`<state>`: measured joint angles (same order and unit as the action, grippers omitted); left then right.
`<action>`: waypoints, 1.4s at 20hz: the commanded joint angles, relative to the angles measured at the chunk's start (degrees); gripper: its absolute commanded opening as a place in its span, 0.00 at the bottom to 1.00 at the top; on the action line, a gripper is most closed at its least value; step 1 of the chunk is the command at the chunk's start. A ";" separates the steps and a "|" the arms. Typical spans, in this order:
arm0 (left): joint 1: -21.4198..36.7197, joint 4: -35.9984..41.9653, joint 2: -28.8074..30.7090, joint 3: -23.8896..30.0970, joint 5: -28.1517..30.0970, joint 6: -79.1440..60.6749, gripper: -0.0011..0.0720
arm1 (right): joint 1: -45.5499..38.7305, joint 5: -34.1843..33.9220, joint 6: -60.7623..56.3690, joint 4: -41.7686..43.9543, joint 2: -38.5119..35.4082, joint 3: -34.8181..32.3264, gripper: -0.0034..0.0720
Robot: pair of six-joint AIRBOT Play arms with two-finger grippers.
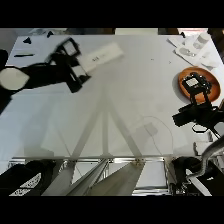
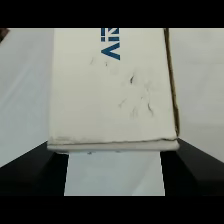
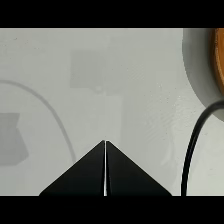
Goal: Fold the box and place the chain.
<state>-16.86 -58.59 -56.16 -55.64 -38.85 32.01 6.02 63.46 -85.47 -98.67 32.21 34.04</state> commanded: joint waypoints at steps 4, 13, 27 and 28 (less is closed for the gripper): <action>16.52 -12.70 5.79 -0.02 -5.60 21.20 0.03 | 0.04 0.00 0.00 0.00 -0.07 0.04 0.06; 30.05 -11.74 -10.82 0.00 3.32 23.93 0.02 | 0.04 0.00 0.00 0.00 -0.07 0.04 0.06; 29.68 -8.00 -35.54 0.00 16.55 23.26 0.49 | 0.04 0.00 0.00 0.00 -0.07 0.04 0.06; 29.68 -8.02 -35.28 0.00 16.55 23.26 0.70 | 0.04 0.00 0.00 0.00 -0.07 0.04 0.06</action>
<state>12.75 -66.46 -89.67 -55.66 -22.09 55.46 6.02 63.46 -85.45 -98.70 32.21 34.04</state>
